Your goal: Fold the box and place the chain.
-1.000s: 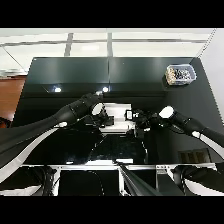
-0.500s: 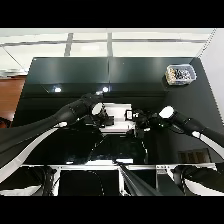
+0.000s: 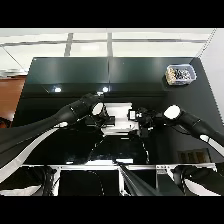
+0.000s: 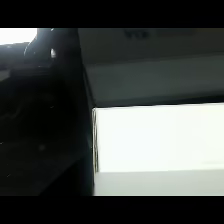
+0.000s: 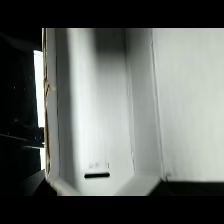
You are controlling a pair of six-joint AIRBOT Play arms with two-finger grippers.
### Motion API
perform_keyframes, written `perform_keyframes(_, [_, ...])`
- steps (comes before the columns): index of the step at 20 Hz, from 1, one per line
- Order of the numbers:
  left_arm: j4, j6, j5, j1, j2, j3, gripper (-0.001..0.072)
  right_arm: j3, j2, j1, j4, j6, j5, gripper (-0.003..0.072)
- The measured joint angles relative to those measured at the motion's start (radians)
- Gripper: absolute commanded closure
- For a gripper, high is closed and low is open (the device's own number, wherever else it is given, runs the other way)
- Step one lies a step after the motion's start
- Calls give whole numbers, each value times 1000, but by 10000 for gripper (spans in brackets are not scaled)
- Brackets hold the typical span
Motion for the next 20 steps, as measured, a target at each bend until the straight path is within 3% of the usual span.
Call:
perform_keyframes(6, [7, 4, -18, 0, 0, 1, 683, 0, 30, -25, -48, 16, 67, 30])
perform_keyframes(7, [11, 2, -19, 0, 0, 3, 683, 0, 31, -26, -54, 16, 73, 61])
perform_keyframes(8, [16, 2, -24, 0, 0, 5, 683, 0, 32, -26, -54, 16, 74, 239])
perform_keyframes(9, [19, 1, -25, 0, 0, 8, 683, 0, 32, -24, -53, 16, 80, 292])
perform_keyframes(11, [26, -1, -24, 0, 0, 14, 683, 0, 32, -11, -53, 16, 89, 500])
perform_keyframes(20, [30, -2, -24, 0, 0, 20, 682, 0, 4, 32, 55, 16, 36, 495])
